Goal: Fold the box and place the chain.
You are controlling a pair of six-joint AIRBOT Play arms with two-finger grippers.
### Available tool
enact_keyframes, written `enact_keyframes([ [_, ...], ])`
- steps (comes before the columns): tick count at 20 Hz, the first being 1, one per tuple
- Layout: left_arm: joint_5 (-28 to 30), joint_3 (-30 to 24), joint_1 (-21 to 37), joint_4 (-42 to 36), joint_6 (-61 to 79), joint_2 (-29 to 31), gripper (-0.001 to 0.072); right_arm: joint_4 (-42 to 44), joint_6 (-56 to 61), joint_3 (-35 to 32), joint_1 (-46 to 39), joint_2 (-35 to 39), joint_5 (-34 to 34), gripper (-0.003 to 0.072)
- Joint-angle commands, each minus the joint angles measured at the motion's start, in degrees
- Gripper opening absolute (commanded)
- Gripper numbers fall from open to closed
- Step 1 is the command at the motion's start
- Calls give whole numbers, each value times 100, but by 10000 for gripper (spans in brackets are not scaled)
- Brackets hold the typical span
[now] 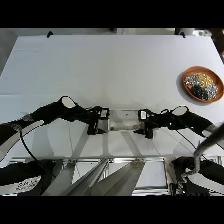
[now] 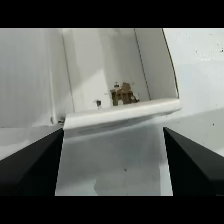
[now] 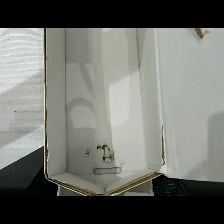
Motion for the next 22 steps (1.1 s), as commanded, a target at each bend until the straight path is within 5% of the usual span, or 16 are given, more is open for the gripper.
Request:
enact_keyframes([
  [1,9,-2,-26,-157,-223,-48,701,0,0,7,2,7,2,408],
  [22,166,-4,-315,-592,-634,-304,699,0,0,4,2,7,2,408],
])
